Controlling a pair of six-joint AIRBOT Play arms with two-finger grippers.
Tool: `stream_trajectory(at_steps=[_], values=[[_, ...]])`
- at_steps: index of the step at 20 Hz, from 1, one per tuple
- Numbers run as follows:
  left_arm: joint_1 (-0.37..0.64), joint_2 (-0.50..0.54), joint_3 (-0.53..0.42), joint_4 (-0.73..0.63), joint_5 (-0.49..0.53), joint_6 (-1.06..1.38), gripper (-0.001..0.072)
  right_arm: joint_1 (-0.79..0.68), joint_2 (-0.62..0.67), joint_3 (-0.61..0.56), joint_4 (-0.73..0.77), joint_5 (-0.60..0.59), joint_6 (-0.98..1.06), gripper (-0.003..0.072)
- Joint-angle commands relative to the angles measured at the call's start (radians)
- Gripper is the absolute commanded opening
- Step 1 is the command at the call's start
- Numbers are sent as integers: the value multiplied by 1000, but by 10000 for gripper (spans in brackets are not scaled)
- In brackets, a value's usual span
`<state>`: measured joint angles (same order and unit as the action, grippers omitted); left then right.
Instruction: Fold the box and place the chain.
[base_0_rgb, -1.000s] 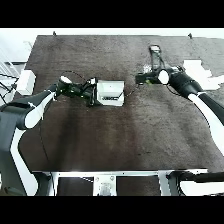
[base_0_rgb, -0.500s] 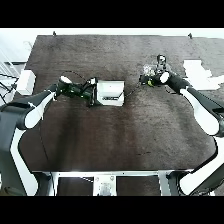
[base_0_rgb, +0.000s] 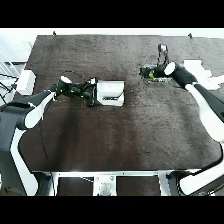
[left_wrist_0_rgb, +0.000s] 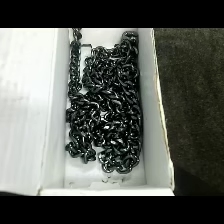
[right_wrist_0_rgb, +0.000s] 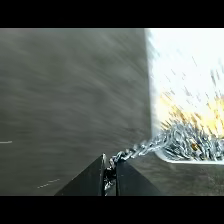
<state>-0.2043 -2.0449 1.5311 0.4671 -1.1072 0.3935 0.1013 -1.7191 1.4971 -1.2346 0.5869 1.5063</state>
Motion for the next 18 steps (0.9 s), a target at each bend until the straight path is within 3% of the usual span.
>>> stream_trajectory(at_steps=[1,4,7,12,18], values=[[1,0,0,0,0,0,476,54,229,3,-103,103,-50,11],[0,0,0,0,0,0,476,140,442,3,-239,175,-48,10],[1,0,0,0,0,0,477,220,571,3,-295,203,-43,10],[1,0,0,0,-1,0,476,337,617,2,-296,278,-12,10],[1,0,0,0,0,0,476,450,613,-113,-304,232,126,10]])
